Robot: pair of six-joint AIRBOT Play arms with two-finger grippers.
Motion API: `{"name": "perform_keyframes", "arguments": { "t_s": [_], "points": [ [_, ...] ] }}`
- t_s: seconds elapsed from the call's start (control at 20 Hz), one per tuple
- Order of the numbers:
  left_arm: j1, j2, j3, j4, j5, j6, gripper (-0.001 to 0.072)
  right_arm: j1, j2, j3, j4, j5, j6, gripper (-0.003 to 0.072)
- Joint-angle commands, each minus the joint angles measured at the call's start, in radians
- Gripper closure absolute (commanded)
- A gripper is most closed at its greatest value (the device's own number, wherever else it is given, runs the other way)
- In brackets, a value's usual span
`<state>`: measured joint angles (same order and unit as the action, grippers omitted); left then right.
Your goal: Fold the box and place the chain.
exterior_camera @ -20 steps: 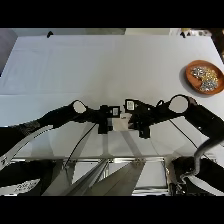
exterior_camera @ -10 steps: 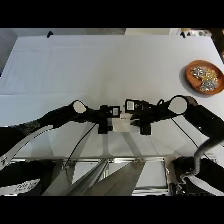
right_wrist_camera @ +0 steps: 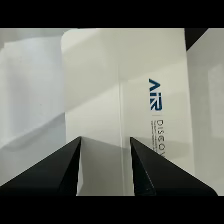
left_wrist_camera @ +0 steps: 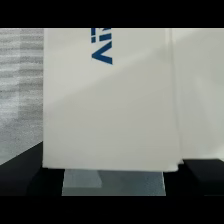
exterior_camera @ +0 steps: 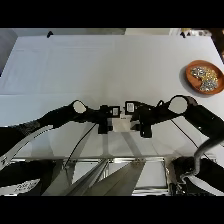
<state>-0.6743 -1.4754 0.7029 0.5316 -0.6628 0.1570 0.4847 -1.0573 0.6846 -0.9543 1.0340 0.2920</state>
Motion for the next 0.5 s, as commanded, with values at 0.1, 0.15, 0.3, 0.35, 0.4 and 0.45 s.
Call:
{"name": "perform_keyframes", "arguments": {
  "t_s": [0.1,0.15,0.3,0.35,0.4,0.45],
  "points": [
    [0.000,0.001,0.000,0.000,0.000,0.000,0.0697,-0.001,-0.001,0.004,-0.063,-0.001,0.026,0.0331],
    [0.000,0.001,0.000,0.000,0.000,0.000,0.0697,-0.001,-0.001,0.005,-0.064,-0.022,0.026,0.0297],
    [0.000,0.001,0.000,0.000,0.000,0.000,0.0697,-0.001,-0.001,0.005,-0.070,-0.072,0.026,0.0203],
    [0.000,0.001,0.000,0.000,0.000,0.000,0.0697,-0.001,-0.001,0.005,-0.071,-0.068,0.026,0.0203],
    [0.000,0.001,0.000,0.000,0.000,0.000,0.0697,-0.001,-0.001,0.005,-0.071,-0.065,0.025,0.0203],
    [0.000,0.001,0.000,0.000,0.000,0.000,0.0697,-0.001,-0.001,0.005,-0.072,-0.066,0.025,0.0203]
  ]
}}
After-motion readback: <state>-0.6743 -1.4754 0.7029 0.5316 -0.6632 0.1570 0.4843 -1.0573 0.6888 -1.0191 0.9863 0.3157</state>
